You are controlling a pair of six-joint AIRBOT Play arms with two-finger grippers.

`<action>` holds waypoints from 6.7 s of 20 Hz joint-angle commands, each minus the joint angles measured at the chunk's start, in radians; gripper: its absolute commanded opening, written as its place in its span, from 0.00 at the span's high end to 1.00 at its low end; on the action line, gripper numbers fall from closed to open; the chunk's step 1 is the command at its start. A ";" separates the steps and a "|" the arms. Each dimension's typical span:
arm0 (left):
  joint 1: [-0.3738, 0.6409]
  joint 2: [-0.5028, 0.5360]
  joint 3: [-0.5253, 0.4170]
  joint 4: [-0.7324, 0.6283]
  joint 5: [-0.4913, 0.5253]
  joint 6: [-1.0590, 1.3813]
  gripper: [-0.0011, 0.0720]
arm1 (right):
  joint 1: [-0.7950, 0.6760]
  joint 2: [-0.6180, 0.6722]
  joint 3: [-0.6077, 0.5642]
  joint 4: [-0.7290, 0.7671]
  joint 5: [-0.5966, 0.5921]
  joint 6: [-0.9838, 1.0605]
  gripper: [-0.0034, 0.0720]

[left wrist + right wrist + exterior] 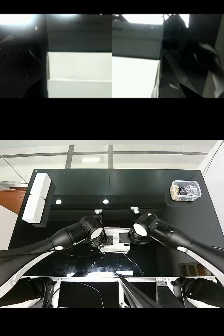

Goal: Fold the box and place the chain.

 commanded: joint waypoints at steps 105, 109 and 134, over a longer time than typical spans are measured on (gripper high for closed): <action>0.000 0.000 0.000 -0.010 0.000 0.000 0.94 | -0.455 0.366 0.499 0.397 0.385 -0.835 0.91; 0.000 0.000 0.000 -0.010 0.000 0.000 0.94 | -0.455 0.366 0.376 0.335 0.319 -0.835 0.90; 0.000 0.000 0.000 -0.010 0.000 0.000 0.94 | -0.461 0.006 -0.276 0.734 -0.489 -2.244 0.02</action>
